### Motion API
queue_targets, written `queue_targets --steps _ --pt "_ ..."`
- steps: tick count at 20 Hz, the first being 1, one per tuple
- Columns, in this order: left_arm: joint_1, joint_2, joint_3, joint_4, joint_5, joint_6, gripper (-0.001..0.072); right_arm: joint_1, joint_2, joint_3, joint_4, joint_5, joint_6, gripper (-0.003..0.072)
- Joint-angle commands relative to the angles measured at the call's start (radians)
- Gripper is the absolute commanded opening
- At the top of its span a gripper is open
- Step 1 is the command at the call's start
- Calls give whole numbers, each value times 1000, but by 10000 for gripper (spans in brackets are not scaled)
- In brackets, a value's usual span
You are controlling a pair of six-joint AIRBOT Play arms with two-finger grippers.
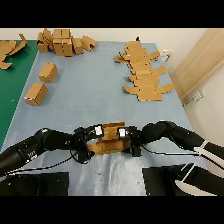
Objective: Fold the box.
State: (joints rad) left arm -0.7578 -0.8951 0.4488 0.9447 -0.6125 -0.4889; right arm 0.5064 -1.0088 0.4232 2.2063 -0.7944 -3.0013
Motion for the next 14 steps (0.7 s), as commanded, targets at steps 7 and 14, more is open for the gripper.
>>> queue_targets --steps 7,14 --pt "-97 -49 7 -2 46 27 691 0 0 -1 0 0 0 509" --pt "-103 -89 37 -5 56 25 688 0 0 -1 0 0 0 509"
